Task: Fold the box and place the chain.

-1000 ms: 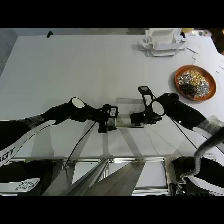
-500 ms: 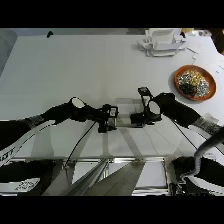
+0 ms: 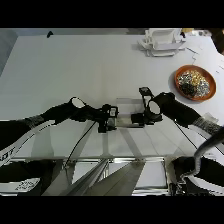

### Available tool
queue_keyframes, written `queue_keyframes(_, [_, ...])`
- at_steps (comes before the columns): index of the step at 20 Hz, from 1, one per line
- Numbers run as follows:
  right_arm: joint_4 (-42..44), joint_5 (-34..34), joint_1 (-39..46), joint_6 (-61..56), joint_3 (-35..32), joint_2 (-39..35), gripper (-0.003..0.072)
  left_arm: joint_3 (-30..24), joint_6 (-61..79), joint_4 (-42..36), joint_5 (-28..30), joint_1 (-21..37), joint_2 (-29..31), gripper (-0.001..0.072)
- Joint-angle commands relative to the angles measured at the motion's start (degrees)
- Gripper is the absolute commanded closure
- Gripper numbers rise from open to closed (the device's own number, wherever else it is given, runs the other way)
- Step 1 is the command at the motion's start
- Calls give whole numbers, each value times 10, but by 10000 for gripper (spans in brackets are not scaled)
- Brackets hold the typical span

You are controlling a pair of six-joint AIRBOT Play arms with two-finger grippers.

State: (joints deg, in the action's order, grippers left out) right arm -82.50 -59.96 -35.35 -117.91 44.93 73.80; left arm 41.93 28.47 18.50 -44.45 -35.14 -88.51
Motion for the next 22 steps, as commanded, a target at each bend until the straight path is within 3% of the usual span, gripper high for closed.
queue_keyframes(1, [-4, -7, -1, -8, 1, 0, 673, 0, 0, 0, 1, 0, 0, 570])
queue_keyframes(6, [-4, -7, -1, -9, 1, 0, 666, 0, 0, 0, 0, 0, 0, 570])
queue_keyframes(7, [-4, -7, 0, -21, 1, 0, 585, 0, 0, 0, 1, 0, 0, 570])
queue_keyframes(8, [-5, -7, 0, -31, 3, 0, 453, 0, 0, 0, 1, 0, 0, 570])
queue_keyframes(9, [-5, -8, 0, -36, 5, 0, 415, 0, 0, 0, 0, 0, 0, 570])
queue_keyframes(14, [-52, -57, 0, -67, 23, 0, 415, 0, 0, 0, 1, 0, 0, 570])
queue_keyframes(22, [-55, -39, -1, -81, 24, 19, 441, 0, 0, 0, 0, 0, 0, 570])
